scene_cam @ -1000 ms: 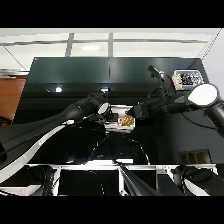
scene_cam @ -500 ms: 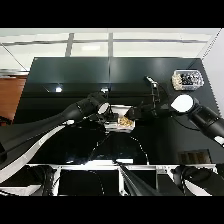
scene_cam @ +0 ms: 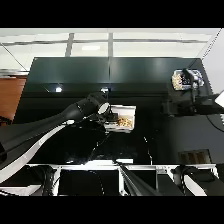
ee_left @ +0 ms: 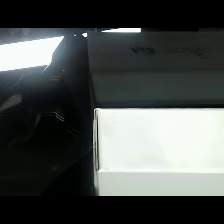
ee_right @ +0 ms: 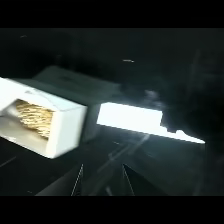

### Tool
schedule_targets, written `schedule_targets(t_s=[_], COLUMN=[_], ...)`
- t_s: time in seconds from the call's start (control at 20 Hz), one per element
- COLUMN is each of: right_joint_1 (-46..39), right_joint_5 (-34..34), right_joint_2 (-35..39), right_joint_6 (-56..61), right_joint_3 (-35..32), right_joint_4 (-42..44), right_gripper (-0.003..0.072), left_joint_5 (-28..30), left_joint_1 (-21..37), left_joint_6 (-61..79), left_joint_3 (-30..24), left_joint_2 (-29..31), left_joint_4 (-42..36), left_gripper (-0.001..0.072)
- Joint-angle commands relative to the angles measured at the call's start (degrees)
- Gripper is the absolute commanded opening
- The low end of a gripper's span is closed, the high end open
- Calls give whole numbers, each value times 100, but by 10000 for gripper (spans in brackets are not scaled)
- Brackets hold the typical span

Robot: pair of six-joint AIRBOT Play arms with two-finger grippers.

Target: Fold the box and place the chain.

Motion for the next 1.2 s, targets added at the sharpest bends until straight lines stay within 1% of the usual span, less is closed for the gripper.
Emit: schedule_targets(t_s=[0.0,0.05,0.1,0.15,0.2,0.25,0.3,0.35,0.4,0.55,0.65,0.7,0.75,0.8,0.85,0.9,0.95,1.0,1.1,1.15], right_joint_1=[-367,-367,-367,-367,-367,-367,-367,-367,-367,-367,-367,-367,-358,-356,-356,-356,-356,-356,-356,-356], right_joint_5=[376,337,280,212,177,166,162,155,153,94,-68,-181,-278,-358,-411,-444,-457,-459,-459,-459], right_joint_2=[304,304,304,304,304,304,304,304,304,304,304,304,304,304,304,304,304,302,302,302], right_joint_6=[-9,-9,-9,-7,-9,-9,-9,-9,-9,-7,33,92,114,116,114,114,114,118,122,122], right_joint_3=[-4,-26,-46,-72,-92,-96,-96,-96,-96,-96,-96,-96,-96,-96,-96,-96,-96,-96,-96,-96], right_joint_4=[-302,-297,-297,-297,-297,-299,-299,-299,-299,-304,-306,-291,-284,-286,-291,-293,-293,-293,-295,-295], right_gripper=[295,295,295,295,295,295,295,295,295,295,295,295,296,295,295,296,296,295,295,296], left_joint_5=[11,9,-11,-66,-170,-267,-275,-247,-348,-944,-1010,-907,-723,-490,-254,-31,101,116,-24,-146], left_joint_1=[2,2,2,2,2,0,2,4,-2,13,173,337,562,883,1228,1644,2044,2457,2962,3025], left_joint_6=[-330,-382,-492,-562,-555,-463,-223,391,1137,1818,1961,1943,1897,1897,1906,1998,2555,3652,6146,7130], left_joint_3=[142,212,282,352,433,498,553,627,695,632,286,-44,-424,-870,-1283,-1690,-1989,-2234,-2527,-2557], left_joint_2=[7,7,9,9,11,33,96,192,343,968,1537,1882,2208,2535,2787,2970,3018,2962,2723,2579], left_joint_4=[59,57,59,57,59,61,57,87,254,1088,1580,1770,1781,1620,1307,774,-39,-1222,-3224,-3770], left_gripper=[28,91,290,431,510,529,529,524,522,523,527,563,584,585,584,585,644,701,701,701])
